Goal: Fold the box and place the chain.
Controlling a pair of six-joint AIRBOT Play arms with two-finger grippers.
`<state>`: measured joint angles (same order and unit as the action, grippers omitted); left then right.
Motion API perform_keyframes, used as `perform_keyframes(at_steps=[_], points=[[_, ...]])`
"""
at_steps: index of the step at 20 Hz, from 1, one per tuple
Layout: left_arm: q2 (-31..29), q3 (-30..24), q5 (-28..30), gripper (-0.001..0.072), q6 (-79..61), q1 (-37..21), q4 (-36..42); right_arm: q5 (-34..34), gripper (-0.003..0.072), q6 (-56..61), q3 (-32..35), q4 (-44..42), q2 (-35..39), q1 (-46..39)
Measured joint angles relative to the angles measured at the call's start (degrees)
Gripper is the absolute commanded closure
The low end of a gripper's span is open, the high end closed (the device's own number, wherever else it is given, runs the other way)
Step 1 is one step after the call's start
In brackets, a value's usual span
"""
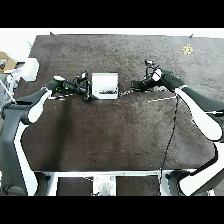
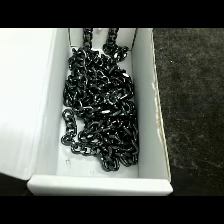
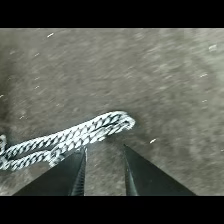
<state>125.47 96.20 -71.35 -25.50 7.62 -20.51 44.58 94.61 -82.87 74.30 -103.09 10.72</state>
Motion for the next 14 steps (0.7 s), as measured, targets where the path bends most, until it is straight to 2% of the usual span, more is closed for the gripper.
perform_keyframes(at_steps=[2, 3, 4, 10, 12, 14], points=[[0.0, 0.0, 0.0, 0.0526, 0.0, 0.0, 0.0, -0.2, 0.0449, 0.6, -0.4, 0.8, -0.5, 0.1], [0.0, 0.0, 0.0, 0.0525, 0.0, 0.0, 0.0, -0.8, 0.0528, 0.8, -0.6, 0.9, -0.7, 0.1], [0.0, 0.0, 0.0, 0.0525, 0.0, 0.0, 0.0, -1.4, 0.0530, 1.0, -0.6, 1.1, -0.9, 0.1], [0.0, 0.0, 0.0, 0.0525, 0.0, 0.0, 0.0, -2.1, 0.0527, 2.5, -0.8, 2.1, -1.3, 0.3], [0.0, 0.0, 0.0, 0.0525, 0.0, 0.0, 0.0, -2.5, 0.0439, 2.7, -0.8, 2.0, -1.4, 0.4], [0.0, 0.0, 0.0, 0.0525, 0.0, 0.0, 0.0, -2.8, 0.0440, 2.9, -0.8, 1.8, -1.4, 0.4]])
